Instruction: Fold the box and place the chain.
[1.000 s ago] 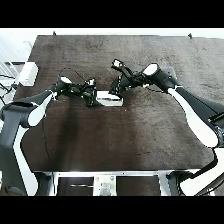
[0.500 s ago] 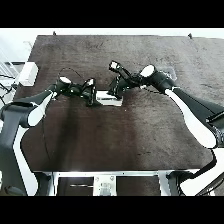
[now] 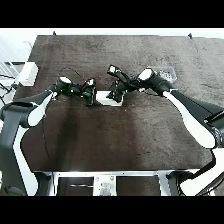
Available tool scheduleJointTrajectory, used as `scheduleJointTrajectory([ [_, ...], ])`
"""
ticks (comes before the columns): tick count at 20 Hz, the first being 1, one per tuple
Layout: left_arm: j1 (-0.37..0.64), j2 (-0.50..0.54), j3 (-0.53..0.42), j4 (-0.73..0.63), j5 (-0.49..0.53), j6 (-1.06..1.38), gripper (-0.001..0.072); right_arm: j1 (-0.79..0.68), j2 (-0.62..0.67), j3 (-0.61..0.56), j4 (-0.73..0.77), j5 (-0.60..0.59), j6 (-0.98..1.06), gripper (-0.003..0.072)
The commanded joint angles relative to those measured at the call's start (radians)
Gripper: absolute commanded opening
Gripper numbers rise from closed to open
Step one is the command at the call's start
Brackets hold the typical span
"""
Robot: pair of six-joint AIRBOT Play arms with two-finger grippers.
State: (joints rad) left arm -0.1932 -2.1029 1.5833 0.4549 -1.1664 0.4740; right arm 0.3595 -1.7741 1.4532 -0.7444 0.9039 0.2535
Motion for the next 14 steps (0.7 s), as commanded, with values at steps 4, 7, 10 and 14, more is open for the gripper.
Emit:
scheduleJointTrajectory([
  [4, 0.000, 0.000, 0.000, 0.000, 0.000, -0.002, 0.0356, 0.001, 0.001, -0.014, 0.005, 0.006, 0.000, 0.0424],
  [7, 0.000, 0.000, 0.000, 0.000, -0.001, -0.002, 0.0356, 0.000, 0.001, -0.015, 0.063, 0.037, -0.010, 0.0455],
  [10, 0.000, 0.000, 0.000, 0.000, 0.000, -0.002, 0.0356, 0.000, -0.001, -0.016, 0.083, 0.108, -0.048, 0.0462],
  [14, 0.000, 0.000, 0.000, 0.000, 0.000, -0.002, 0.0356, -0.002, -0.006, -0.024, 0.082, 0.122, -0.062, 0.0538],
])
